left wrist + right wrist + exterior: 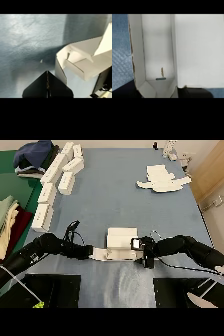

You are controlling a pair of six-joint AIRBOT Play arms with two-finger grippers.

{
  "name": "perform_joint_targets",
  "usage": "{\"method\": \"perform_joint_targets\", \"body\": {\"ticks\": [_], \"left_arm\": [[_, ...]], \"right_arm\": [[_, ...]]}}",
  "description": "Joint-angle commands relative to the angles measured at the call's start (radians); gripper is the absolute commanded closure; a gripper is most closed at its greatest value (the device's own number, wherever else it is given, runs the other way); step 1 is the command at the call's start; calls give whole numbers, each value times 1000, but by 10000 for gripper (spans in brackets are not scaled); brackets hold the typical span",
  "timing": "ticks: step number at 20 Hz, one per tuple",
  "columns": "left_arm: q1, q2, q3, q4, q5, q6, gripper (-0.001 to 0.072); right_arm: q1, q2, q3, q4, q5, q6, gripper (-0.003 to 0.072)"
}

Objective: Fold the box.

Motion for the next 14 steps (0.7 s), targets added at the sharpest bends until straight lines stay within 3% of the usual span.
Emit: {"method": "perform_joint_targets", "body": {"ticks": [1,7,8,9,12,14], "left_arm": [[-5,-6,0,-100,6,76,698],[-5,-6,3,-236,-4,174,672],[-5,-6,3,-237,-10,173,400],[-5,-6,3,-237,-11,173,295],[-5,-6,3,-239,-5,173,308],[-5,-6,3,-240,59,173,308]], "right_arm": [[0,0,-1,0,0,0,163],[0,0,-1,0,0,0,163],[0,0,-1,0,0,0,163],[0,0,-1,0,0,0,163],[0,0,-1,0,0,0,163],[0,0,-1,0,0,0,163]]}}
